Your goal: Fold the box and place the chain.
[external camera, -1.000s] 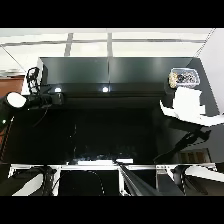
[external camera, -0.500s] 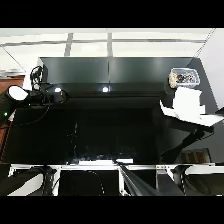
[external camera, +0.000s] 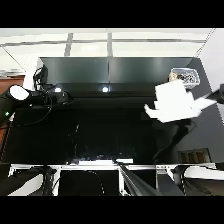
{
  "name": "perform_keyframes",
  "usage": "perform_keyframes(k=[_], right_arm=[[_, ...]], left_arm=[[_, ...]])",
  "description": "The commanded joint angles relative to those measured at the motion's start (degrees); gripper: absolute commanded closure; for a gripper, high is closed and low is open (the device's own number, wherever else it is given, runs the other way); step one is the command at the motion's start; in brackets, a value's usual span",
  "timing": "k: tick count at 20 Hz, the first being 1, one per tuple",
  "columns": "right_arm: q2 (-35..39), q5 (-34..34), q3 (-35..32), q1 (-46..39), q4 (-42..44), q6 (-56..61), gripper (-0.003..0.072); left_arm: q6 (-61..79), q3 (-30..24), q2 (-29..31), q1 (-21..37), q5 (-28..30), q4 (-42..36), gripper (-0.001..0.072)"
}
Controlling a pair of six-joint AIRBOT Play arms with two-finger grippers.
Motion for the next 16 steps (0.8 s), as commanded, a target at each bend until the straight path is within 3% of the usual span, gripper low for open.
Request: perform_keyframes(k=[1,6,8,13,16], right_arm=[[10.91,-6.97,-10.8,7.41,6.64,-4.39,0.0681],[33.4,-30.99,-41.7,18.78,21.2,-12.94,0.0679],[37.16,-36.5,-49.24,25.18,22.77,-12.68,0.0678],[37.31,-50.42,-55.78,42.6,29.53,-12.26,0.0679],[37.31,-57.11,-55.8,49.72,29.59,-10.82,0.0678]], left_arm=[[0.87,0.04,0.02,-1.53,-0.9,-0.59,0.0001],[4.46,0.04,0.0,-6.23,0.79,-0.85,0.0001],[4.96,0.07,0.0,-8.07,3.61,-0.85,0.0002],[7.91,1.22,-1.75,-8.74,4.31,-2.43,0.0007],[11.19,7.34,-8.72,-6.05,-3.72,-4.61,0.0018]])
